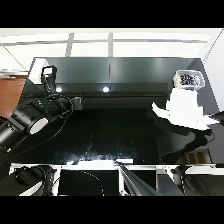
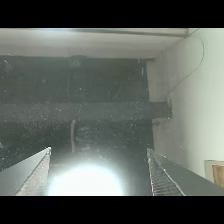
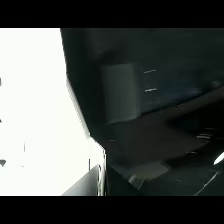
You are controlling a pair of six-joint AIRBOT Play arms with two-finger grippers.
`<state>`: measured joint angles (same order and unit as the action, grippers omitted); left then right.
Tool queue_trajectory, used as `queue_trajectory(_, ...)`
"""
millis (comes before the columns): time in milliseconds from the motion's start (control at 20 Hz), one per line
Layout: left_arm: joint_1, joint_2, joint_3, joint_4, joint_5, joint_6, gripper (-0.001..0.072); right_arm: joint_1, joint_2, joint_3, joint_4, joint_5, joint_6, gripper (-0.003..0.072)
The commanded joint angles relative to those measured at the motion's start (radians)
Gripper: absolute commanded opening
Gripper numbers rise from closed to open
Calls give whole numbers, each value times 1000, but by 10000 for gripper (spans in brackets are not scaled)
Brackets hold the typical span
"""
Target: Fold the box and place the chain.
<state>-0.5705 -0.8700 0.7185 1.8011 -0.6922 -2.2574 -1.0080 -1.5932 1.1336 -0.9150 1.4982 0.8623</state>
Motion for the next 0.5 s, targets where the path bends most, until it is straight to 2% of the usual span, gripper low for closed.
queue_trajectory(0,0,-1,1,1,5,3,711,82,68,-57,35,-8,-48,46)
queue_trajectory(150,0,-1,1,19,8,3,705,188,158,-130,97,-45,-82,45)
queue_trajectory(350,0,-12,1,15,14,3,705,373,291,-288,220,-154,-63,44)
queue_trajectory(450,0,-29,1,-40,11,7,705,486,382,-380,271,-222,-63,44)
